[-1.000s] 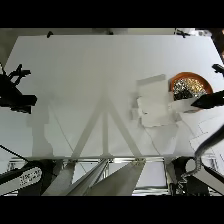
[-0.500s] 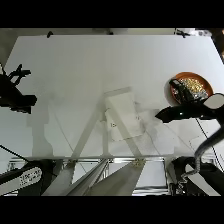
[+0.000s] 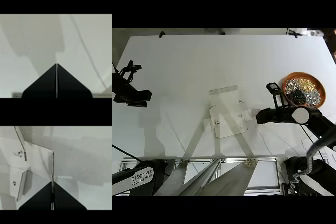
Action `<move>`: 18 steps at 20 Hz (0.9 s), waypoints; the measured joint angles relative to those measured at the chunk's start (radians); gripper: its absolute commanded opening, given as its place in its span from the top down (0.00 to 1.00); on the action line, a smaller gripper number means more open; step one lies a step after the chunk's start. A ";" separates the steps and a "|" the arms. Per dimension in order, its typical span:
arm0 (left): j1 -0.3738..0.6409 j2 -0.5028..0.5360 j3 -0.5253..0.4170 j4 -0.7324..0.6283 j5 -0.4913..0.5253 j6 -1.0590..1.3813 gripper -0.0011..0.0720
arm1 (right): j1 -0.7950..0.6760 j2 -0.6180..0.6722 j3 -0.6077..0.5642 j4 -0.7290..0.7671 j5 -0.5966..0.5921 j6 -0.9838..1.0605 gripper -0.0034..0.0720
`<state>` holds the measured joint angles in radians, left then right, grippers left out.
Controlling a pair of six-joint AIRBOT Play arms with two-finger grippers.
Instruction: Fold the box and place the chain.
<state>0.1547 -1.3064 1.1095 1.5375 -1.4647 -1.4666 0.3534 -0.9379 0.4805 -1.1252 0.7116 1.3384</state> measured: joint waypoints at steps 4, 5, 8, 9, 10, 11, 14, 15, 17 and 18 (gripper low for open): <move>0.000 0.000 0.000 -0.077 0.070 0.008 0.97 | 0.042 0.000 -0.002 -0.034 -0.027 0.053 0.94; 0.000 0.000 0.000 -0.108 0.077 0.035 0.97 | 0.047 0.000 -0.003 -0.037 -0.031 0.059 0.94; 0.000 0.000 -0.007 -0.220 0.062 0.166 0.61 | 0.054 0.000 -0.003 -0.043 -0.037 0.072 0.94; 0.000 0.000 -0.017 -0.278 0.057 0.225 0.62 | 0.055 0.000 -0.003 -0.045 -0.039 0.074 0.94; -0.001 -0.001 -0.032 -0.346 0.053 0.288 0.62 | 0.056 0.000 -0.003 -0.046 -0.039 0.076 0.94; -0.003 -0.003 -0.052 -0.426 0.049 0.360 0.61 | 0.057 0.000 -0.003 -0.047 -0.041 0.076 0.94; -0.037 -0.012 -0.130 -0.637 0.048 0.573 0.44 | 0.058 0.000 -0.003 -0.047 -0.042 0.079 0.94; -0.058 -0.018 -0.158 -0.694 0.060 0.636 0.28 | 0.058 0.000 -0.003 -0.048 -0.042 0.079 0.94; -0.113 -0.031 -0.201 -0.788 0.103 0.736 0.27 | 0.058 0.000 -0.003 -0.048 -0.042 0.079 0.94; -0.147 -0.040 -0.214 -0.826 0.130 0.777 0.27 | 0.058 0.000 -0.003 -0.048 -0.042 0.079 0.94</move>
